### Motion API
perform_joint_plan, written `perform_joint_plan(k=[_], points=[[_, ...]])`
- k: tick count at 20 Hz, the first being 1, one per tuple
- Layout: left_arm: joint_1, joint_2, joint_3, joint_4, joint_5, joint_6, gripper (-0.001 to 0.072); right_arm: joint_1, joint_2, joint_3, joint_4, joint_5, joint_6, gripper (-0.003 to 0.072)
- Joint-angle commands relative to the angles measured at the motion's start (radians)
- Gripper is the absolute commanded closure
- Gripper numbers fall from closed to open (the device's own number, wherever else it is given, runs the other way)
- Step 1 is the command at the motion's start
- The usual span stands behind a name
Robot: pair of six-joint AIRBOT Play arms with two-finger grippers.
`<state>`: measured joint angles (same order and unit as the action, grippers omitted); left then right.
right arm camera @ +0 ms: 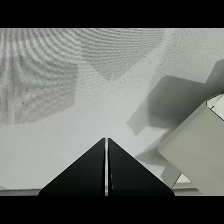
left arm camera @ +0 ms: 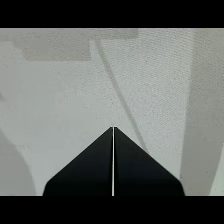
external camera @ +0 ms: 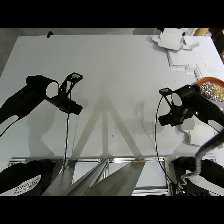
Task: Fold the box and place the chain.
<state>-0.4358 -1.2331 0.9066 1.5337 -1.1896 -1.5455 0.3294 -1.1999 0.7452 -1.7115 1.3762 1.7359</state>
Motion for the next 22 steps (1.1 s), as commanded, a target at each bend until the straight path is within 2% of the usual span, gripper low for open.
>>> perform_joint_plan(k=[1,4,6,8,11,14,15,17,18,19,20,22], points=[[0.001,0.000,0.000,0.000,0.000,0.000,0.0699,0.000,0.001,0.000,0.000,-0.005,0.000,0.0664],[0.001,0.000,0.000,0.000,0.000,0.000,0.0699,0.000,0.001,0.001,0.006,-0.007,0.002,0.0664],[0.001,0.000,0.000,0.000,0.000,0.000,0.0699,-0.001,0.014,0.003,0.012,0.035,-0.102,0.0664],[0.001,0.000,0.000,0.000,0.000,0.000,0.0699,-0.032,0.079,0.003,-0.058,0.032,-0.111,0.0664],[0.001,0.000,0.000,0.000,0.000,0.000,0.0699,-0.190,0.191,0.003,-0.208,0.033,-0.116,0.0664],[0.001,0.000,0.000,0.000,0.000,0.000,0.0699,-0.402,0.234,0.003,-0.309,0.108,-0.214,0.0664],[0.001,0.000,0.000,0.000,0.000,0.000,0.0699,-0.484,0.233,0.003,-0.311,0.108,-0.246,0.0664],[0.001,0.000,0.000,0.000,0.000,0.000,0.0699,-0.637,0.233,0.003,-0.310,0.031,-0.252,0.0661],[0.001,0.000,0.000,0.000,0.000,0.000,0.0699,-0.710,0.233,0.003,-0.308,-0.009,-0.253,0.0547],[0.001,0.000,0.000,0.000,0.000,0.000,0.0699,-0.772,0.233,0.003,-0.308,-0.049,-0.254,0.0314],[0.001,0.000,0.000,0.000,0.000,0.000,0.0699,-0.831,0.233,0.003,-0.308,-0.093,-0.268,0.0127],[0.001,0.000,-0.001,0.000,0.000,0.000,0.0699,-0.907,0.229,0.003,-0.307,-0.173,-0.275,0.0126]])
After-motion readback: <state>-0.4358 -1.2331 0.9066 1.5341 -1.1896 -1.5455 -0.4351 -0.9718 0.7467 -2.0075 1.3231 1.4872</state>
